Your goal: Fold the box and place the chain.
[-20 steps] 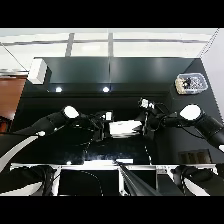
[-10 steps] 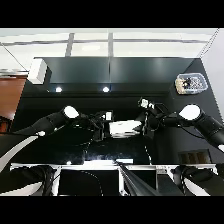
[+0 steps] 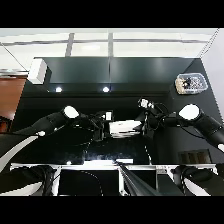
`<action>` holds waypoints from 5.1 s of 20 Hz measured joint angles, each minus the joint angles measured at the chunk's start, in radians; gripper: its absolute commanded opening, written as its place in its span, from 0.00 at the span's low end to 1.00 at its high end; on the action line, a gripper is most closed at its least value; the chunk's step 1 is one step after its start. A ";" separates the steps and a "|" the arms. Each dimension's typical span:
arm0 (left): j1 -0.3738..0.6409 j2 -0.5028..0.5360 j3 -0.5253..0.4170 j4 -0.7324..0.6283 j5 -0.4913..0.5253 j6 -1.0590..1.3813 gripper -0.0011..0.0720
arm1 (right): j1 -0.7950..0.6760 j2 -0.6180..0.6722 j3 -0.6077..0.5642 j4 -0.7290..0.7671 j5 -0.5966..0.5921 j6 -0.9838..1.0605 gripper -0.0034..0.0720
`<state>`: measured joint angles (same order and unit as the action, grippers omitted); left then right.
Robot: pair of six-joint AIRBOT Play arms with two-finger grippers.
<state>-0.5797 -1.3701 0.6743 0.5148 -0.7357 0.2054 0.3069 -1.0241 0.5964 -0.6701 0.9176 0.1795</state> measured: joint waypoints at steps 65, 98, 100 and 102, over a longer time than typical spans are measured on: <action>0.000 0.000 0.000 0.000 -0.001 0.000 0.69 | -0.079 -0.044 -0.029 0.243 0.143 0.781 0.05; -0.025 0.187 0.066 0.254 -0.120 -0.524 0.99 | -0.476 0.154 0.113 0.019 0.295 0.825 0.05; -0.050 0.165 0.117 0.256 -0.124 -0.593 0.99 | -0.500 0.156 0.113 0.001 0.241 0.840 0.05; -0.075 0.112 0.182 0.256 -0.126 -0.644 0.99 | -0.552 0.158 0.113 -0.021 0.185 0.866 0.05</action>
<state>-0.6548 -1.2579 0.8562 0.7704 -0.8616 -0.4385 -0.2447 -0.8665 0.7094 -0.6907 1.1023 1.0458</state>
